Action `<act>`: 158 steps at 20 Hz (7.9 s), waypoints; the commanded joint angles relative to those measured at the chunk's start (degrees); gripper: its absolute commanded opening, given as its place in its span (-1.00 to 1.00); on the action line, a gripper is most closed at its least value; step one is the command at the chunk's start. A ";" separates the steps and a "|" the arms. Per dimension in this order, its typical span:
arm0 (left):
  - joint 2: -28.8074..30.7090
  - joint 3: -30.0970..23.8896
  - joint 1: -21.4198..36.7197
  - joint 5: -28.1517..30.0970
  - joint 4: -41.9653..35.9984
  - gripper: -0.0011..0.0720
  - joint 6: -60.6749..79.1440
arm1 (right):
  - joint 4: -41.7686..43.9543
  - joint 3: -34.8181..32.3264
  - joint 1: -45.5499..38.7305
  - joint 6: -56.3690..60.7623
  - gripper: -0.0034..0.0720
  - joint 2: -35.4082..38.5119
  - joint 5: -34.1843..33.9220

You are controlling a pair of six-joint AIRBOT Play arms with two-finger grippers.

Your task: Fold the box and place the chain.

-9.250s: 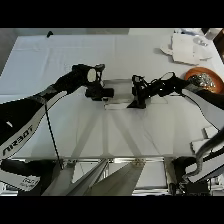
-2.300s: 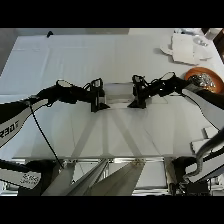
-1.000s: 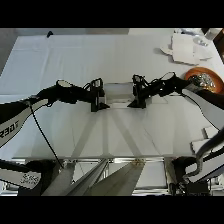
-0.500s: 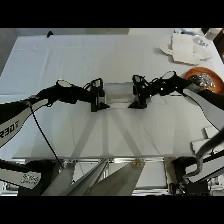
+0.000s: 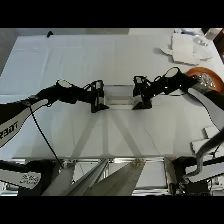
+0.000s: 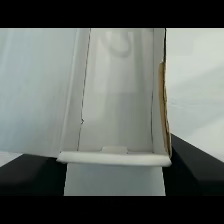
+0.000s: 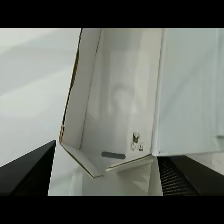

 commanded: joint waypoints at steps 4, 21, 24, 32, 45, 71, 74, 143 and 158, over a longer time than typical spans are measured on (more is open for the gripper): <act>0.11 0.04 0.07 1.14 4.00 -0.22 -0.02 | -2.99 0.02 0.00 2.51 0.92 2.82 0.33; 0.11 0.04 0.07 1.09 4.00 -0.22 -0.13 | 0.48 0.02 -2.19 23.19 -0.88 11.54 11.61; 0.35 0.04 0.07 1.11 4.02 -0.22 -0.13 | 8.04 0.02 -2.12 23.19 -0.88 11.54 11.50; 0.79 0.04 0.04 1.55 4.96 -0.22 -0.17 | 11.89 0.02 3.41 24.94 -0.89 9.38 0.79; 0.81 0.04 -0.02 1.51 6.95 -0.22 -0.17 | 28.41 0.02 -1.03 26.01 -0.90 0.37 -14.51; 0.81 0.04 -0.02 1.46 6.93 -0.22 -0.17 | -5.79 0.44 -2.23 27.23 0.11 20.09 0.20; 0.81 0.04 -0.02 1.46 6.93 -0.22 -0.17 | -13.29 0.39 -2.16 26.49 0.30 18.97 0.72; 0.81 0.04 -0.02 1.46 6.93 -0.22 -0.17 | -6.16 0.39 5.03 21.79 -0.88 5.16 -5.40; 0.81 0.04 -0.02 1.46 6.93 -0.22 -0.17 | -11.54 0.37 -11.52 48.94 -0.89 23.23 -1.97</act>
